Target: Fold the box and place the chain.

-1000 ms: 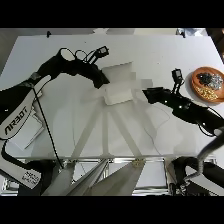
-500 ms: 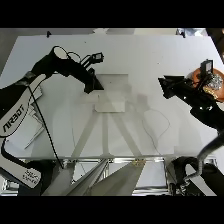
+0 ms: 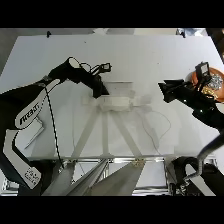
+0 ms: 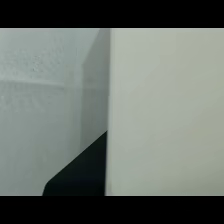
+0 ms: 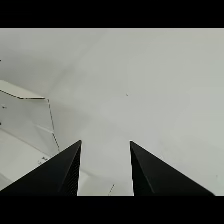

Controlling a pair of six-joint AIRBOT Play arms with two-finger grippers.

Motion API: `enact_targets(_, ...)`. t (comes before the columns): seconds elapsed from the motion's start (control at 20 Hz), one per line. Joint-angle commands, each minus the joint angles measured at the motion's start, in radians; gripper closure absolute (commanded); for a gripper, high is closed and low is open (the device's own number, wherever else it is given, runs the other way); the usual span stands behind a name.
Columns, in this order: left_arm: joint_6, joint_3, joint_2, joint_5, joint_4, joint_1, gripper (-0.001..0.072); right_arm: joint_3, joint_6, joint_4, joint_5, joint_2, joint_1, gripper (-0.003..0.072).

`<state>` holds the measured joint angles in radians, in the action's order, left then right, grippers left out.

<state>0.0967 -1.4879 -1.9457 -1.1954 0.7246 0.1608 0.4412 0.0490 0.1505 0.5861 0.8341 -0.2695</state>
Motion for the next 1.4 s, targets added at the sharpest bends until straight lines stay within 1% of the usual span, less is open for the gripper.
enact_targets(0.0, -0.048, 0.0, -0.008, 0.035, -0.038, 0.012, 0.0708, 0.001, 0.008, 0.015, -0.001, -0.001, -0.001, 0.0349)
enact_targets(0.2, -0.048, 0.0, -0.008, 0.059, -0.043, 0.015, 0.0707, 0.001, 0.008, 0.015, -0.001, -0.001, -0.001, 0.0349)
enact_targets(0.65, -0.047, 0.0, -0.008, 0.058, -0.005, 0.014, 0.0702, 0.001, 0.006, 0.014, 0.002, -0.001, -0.001, 0.0349)
enact_targets(0.7, -0.047, 0.0, -0.008, 0.058, -0.005, 0.014, 0.0702, 0.001, 0.006, 0.008, 0.002, -0.001, -0.001, 0.0349)
enact_targets(0.8, -0.047, 0.0, -0.008, 0.058, -0.005, 0.016, 0.0701, 0.001, 0.007, -0.058, 0.003, -0.001, -0.001, 0.0349)
enact_targets(0.9, -0.047, 0.0, -0.008, 0.058, -0.006, 0.015, 0.0701, 0.002, 0.0, -0.104, 0.022, -0.001, 0.0, 0.0348)
enact_targets(0.95, -0.047, 0.0, -0.008, 0.058, -0.005, 0.015, 0.0701, 0.004, -0.022, -0.093, 0.051, -0.001, -0.001, 0.0344)
enact_targets(1.0, -0.047, 0.0, -0.008, 0.058, -0.005, 0.016, 0.0701, 0.01, -0.067, -0.042, 0.105, -0.001, 0.0, 0.0338)
enact_targets(1.05, -0.047, 0.0, -0.008, 0.058, -0.006, 0.015, 0.0701, 0.017, -0.122, 0.014, 0.175, -0.001, 0.0, 0.0307)
enact_targets(1.1, -0.047, 0.0, -0.008, 0.058, -0.006, 0.015, 0.0701, 0.021, -0.187, 0.046, 0.238, -0.001, 0.0, 0.0236)
enact_targets(1.15, -0.047, 0.0, -0.008, 0.058, -0.006, 0.015, 0.0701, 0.023, -0.276, 0.06, 0.294, -0.001, 0.0, 0.0222)
enact_targets(1.2, -0.047, 0.0, -0.008, 0.058, -0.006, 0.015, 0.0701, 0.023, -0.385, 0.06, 0.348, -0.001, 0.0, 0.0179)
enact_targets(1.25, -0.047, 0.0, -0.008, 0.058, -0.006, 0.016, 0.0701, 0.023, -0.437, 0.05, 0.379, -0.001, 0.0, 0.0106)
enact_targets(1.3, -0.047, 0.0, -0.008, 0.058, -0.006, 0.015, 0.0701, 0.023, -0.444, 0.045, 0.397, -0.001, 0.0, 0.0054)
enact_targets(1.35, -0.047, 0.0, -0.008, 0.058, -0.006, 0.015, 0.0701, 0.023, -0.443, 0.054, 0.4, -0.001, 0.0, 0.0054)
